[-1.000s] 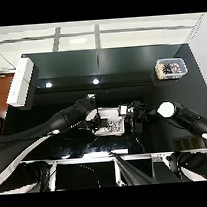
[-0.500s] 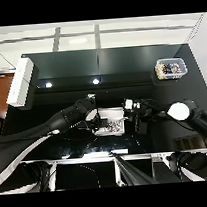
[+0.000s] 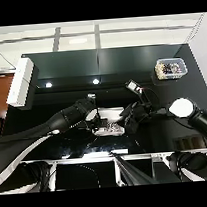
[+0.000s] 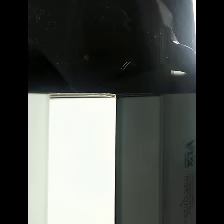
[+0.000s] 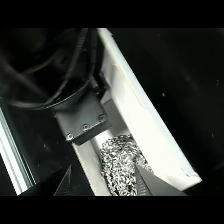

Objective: Fold the box and place the chain.

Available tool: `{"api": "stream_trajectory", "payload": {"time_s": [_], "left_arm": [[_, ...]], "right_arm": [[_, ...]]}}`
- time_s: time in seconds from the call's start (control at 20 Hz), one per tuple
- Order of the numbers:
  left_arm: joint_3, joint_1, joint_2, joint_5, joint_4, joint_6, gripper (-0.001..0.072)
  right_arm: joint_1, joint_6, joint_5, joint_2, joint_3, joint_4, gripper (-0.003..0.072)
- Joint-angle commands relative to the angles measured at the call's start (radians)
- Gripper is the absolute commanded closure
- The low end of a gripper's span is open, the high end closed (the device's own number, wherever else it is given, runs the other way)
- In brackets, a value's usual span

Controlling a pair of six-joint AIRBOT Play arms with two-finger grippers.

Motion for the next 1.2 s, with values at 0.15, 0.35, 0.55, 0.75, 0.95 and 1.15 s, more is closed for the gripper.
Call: {"api": "stream_trajectory", "payload": {"time_s": [0.15, 0.35, 0.55, 0.75, 0.95, 1.15], "left_arm": [[0.016, 0.001, 0.0, -0.028, 0.002, 0.035, 0.0679], [0.086, 0.001, 0.002, -0.039, 0.064, -0.028, 0.0273], [0.148, 0.001, 0.07, -0.091, 0.109, 0.141, 0.0266], [0.128, 0.045, 0.269, -0.211, 0.114, 0.572, 0.0266], [-0.003, 0.37, 0.475, -0.183, -0.066, 0.945, 0.0266], [-0.224, 0.821, 0.47, -0.139, -0.846, 1.678, 0.0181]], "right_arm": [[-0.233, 0.253, 0.278, 0.094, 0.048, -0.101, 0.0219], [-0.408, 0.26, 0.379, 0.219, 0.053, -0.093, 0.0219], [-0.456, 0.279, 0.39, 0.259, 0.053, -0.095, 0.0219], [-0.456, 0.279, 0.368, 0.259, 0.053, -0.094, 0.0219], [-0.456, 0.278, 0.364, 0.259, 0.053, -0.095, 0.0219], [-0.456, 0.278, 0.338, 0.259, 0.053, -0.096, 0.0219]]}}
